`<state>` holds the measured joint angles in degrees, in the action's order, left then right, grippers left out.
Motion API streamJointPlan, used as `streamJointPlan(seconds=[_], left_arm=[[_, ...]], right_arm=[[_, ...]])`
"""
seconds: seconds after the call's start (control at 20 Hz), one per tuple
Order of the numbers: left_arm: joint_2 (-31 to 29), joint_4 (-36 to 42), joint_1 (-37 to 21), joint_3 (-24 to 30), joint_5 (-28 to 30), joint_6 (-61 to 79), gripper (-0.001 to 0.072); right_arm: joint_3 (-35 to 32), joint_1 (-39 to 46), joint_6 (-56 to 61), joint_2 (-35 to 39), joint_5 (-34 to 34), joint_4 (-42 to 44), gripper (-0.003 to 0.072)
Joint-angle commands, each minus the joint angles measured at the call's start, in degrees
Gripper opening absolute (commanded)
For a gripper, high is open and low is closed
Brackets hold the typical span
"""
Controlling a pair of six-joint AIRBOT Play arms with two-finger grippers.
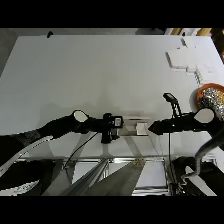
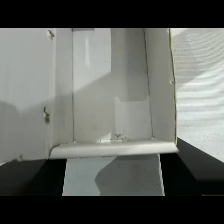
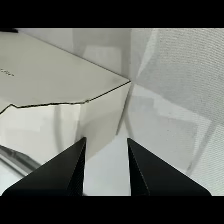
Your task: Fold the box and place the chain.
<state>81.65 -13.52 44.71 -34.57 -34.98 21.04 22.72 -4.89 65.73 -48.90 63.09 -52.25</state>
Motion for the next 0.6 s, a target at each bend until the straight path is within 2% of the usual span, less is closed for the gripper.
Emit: streamJointPlan(seconds=[0.0, 0.55], left_arm=[[0.0, 0.2, 0.0, 0.0, 0.0, -0.1, 0.0347], [0.0, 0.2, 0.0, 0.0, 0.0, -0.1, 0.0347]], right_arm=[[0.0, -0.7, 0.0, 0.2, 0.2, -1.5, 0.0299], [3.0, -0.6, 1.9, 0.5, 0.6, -4.5, 0.0298]])
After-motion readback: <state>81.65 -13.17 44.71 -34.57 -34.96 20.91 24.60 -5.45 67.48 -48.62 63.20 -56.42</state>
